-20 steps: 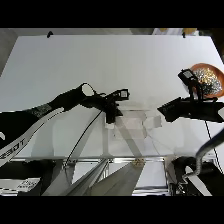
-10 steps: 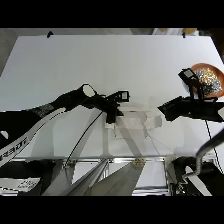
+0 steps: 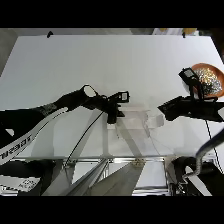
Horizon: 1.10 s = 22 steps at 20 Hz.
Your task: Fold the box and place the chain.
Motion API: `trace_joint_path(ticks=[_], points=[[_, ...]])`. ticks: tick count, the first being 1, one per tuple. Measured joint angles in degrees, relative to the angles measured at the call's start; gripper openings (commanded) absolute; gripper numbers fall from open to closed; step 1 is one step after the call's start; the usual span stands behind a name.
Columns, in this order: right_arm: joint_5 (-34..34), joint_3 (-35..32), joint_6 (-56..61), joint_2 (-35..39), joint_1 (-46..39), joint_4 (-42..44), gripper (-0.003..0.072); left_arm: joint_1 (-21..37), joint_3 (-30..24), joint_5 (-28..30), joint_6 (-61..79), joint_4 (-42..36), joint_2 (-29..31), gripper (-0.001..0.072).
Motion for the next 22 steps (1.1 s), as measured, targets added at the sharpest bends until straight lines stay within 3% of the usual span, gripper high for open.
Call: trace_joint_path(ticks=[11,22], points=[[0.0,0.0,0.0,0.0,0.0,0.0,0.034,-0.3,0.0,0.2,0.2,-0.2,0.3,0.0003],[0.0,0.0,0.0,0.0,0.0,0.0,0.034,-0.5,0.1,0.2,-5.2,6.7,1.7,0.0006]])
